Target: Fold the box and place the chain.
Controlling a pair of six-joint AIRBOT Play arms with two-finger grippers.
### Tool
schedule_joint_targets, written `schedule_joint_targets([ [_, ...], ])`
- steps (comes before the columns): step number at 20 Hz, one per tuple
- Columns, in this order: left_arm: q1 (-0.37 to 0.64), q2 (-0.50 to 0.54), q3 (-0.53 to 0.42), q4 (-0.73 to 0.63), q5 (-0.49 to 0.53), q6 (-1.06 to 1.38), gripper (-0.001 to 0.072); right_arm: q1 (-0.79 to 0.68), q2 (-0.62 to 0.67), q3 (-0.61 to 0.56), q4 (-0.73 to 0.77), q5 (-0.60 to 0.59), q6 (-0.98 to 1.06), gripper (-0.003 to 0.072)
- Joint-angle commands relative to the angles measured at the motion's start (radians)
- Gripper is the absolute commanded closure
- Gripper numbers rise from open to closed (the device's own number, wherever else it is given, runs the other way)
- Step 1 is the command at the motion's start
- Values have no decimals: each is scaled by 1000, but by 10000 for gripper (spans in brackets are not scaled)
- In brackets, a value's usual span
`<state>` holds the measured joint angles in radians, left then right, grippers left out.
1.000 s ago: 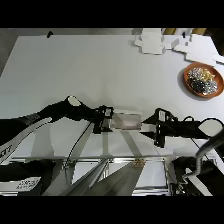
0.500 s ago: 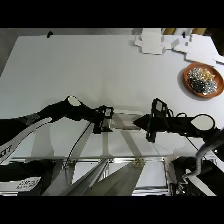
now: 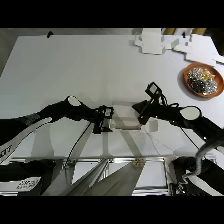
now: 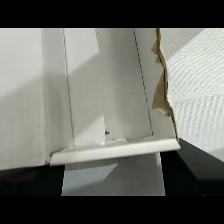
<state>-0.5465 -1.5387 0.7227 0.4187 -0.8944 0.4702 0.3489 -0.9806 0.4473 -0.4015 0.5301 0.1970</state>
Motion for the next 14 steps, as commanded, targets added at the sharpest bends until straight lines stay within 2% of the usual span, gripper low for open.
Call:
schedule_joint_targets([
  [1, 0, 1, 0, 0, 0, 1, 595, 2, -93, 51, -100, -37, 163, 668],
  [4, 0, 1, 0, 1, 0, 1, 595, 2, -145, 51, -320, 7, 311, 668],
  [7, 0, 1, 0, 0, 0, 1, 595, 2, -146, 52, -407, 22, 410, 668],
  [9, 0, 1, 0, 0, 0, 1, 595, 2, -139, 95, -479, 118, 409, 669],
  [12, 0, 1, 0, 0, 0, 1, 595, 2, -109, 246, -629, 323, 408, 669],
  [14, 0, 1, 0, 0, 0, 1, 595, 2, -72, 303, -677, 404, 406, 668],
])
